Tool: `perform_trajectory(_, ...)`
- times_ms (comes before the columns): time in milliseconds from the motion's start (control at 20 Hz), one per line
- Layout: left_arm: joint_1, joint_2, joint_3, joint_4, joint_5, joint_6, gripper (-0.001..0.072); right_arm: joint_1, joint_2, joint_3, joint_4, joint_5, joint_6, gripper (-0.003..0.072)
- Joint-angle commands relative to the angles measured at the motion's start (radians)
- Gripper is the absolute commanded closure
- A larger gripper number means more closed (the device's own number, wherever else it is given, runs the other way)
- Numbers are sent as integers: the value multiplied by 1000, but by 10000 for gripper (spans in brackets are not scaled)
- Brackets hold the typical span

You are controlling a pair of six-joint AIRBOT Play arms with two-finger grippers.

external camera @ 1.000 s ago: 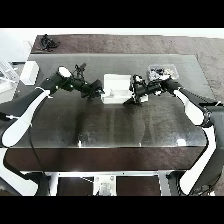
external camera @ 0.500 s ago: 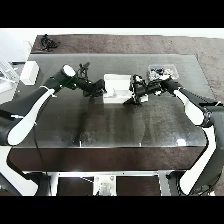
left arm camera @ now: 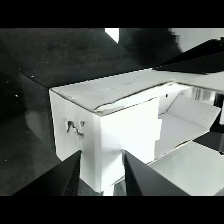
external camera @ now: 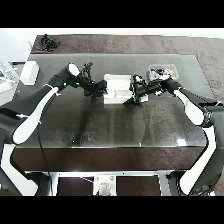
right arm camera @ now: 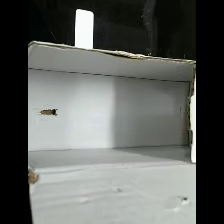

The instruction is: Fold the box and place the chain.

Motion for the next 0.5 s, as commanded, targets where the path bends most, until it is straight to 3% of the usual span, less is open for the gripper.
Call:
perform_trajectory(0,-9,-2,12,53,2,-20,392,0,0,0,0,0,0,106)
perform_trajectory(450,-47,-110,233,217,-177,-108,392,0,0,0,0,0,0,105)
